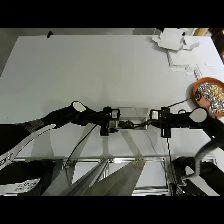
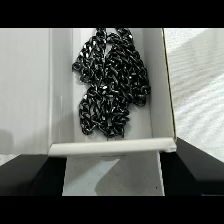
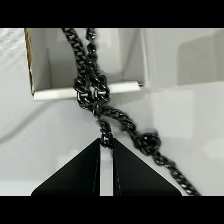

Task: Fold the box and place the chain.

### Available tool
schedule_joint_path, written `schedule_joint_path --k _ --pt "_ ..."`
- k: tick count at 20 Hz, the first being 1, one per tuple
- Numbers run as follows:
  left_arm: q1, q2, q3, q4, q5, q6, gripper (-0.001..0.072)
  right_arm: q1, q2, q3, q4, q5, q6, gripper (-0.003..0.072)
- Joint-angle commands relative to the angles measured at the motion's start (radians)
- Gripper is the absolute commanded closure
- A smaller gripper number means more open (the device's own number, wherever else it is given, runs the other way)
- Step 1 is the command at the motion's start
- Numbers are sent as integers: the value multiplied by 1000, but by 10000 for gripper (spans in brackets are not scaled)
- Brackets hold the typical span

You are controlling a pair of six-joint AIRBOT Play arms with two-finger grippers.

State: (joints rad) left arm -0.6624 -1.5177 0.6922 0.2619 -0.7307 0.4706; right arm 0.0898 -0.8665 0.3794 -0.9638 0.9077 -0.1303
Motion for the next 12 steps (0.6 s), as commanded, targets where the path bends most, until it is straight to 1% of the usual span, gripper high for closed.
schedule_joint_path --k 1,3,5,8,10,12 --pt "0 0 0 0 0 0 390 1 182 0 77 24 2 667" --pt "0 0 0 0 0 0 390 16 263 0 191 24 -6 667" --pt "0 0 0 0 0 0 390 61 298 1 300 31 -11 667" --pt "0 0 0 0 0 0 390 161 290 0 396 -11 -66 667" --pt "0 0 0 0 0 0 390 219 274 0 457 -88 -69 667" --pt "0 0 0 0 0 0 390 266 242 0 562 -146 -122 667"
